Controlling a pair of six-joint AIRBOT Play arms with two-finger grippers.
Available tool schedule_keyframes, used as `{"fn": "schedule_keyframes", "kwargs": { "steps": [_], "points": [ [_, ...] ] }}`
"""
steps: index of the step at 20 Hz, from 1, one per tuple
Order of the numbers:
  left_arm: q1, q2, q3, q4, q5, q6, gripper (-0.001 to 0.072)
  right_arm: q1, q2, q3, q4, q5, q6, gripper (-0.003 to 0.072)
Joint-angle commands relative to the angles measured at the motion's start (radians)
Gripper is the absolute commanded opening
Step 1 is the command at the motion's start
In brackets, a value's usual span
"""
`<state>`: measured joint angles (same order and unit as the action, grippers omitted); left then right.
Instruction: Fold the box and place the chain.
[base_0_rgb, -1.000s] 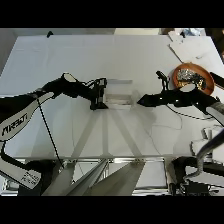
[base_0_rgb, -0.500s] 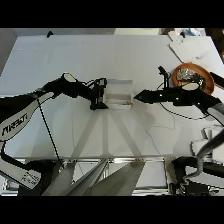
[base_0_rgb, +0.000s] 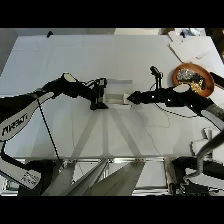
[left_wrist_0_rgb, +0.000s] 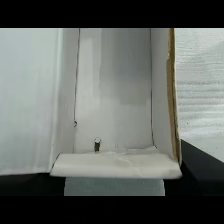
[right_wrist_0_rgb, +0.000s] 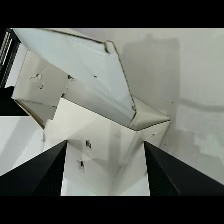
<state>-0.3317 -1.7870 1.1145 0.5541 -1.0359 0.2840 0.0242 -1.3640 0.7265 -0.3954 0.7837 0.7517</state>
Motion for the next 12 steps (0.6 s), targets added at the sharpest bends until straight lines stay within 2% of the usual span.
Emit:
{"fn": "schedule_keyframes", "kwargs": {
  "steps": [1,5,12],
  "points": [
    [0.000,0.000,0.000,0.000,0.000,0.000,0.0322,0.028,0.001,0.000,-0.020,-0.055,0.002,0.0533],
    [0.000,0.000,0.000,0.000,0.000,0.000,0.0322,0.051,0.001,0.000,-0.124,-0.100,0.144,0.0533],
    [0.000,0.000,0.000,0.000,0.000,0.000,0.0322,0.119,0.001,0.001,-0.144,-0.217,0.248,0.0510]
  ]
}}
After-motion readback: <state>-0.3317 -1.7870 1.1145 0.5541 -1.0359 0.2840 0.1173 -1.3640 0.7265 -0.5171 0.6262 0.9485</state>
